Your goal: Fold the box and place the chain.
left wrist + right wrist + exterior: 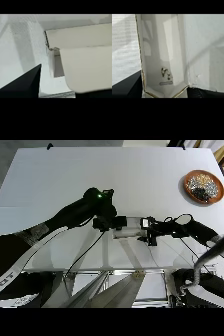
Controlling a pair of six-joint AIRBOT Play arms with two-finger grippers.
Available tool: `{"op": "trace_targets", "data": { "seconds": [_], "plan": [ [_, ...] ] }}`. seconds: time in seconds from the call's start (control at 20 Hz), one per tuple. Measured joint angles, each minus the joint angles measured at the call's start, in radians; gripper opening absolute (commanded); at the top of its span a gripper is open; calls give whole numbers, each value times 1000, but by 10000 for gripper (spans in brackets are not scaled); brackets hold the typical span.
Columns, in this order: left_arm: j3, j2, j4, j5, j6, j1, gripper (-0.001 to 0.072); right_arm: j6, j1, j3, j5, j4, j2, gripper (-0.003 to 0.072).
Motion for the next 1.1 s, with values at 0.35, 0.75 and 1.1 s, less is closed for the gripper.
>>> {"op": "trace_targets", "data": {
  "seconds": [0.35,0.75,1.1],
  "plan": [
    [-53,199,32,-5,639,52,565,0,0,0,0,0,0,398],
    [-443,395,-275,-271,1856,172,708,0,0,0,0,0,0,398],
    [-567,241,-434,-452,2107,249,701,-1,0,0,0,0,0,398]
  ]
}}
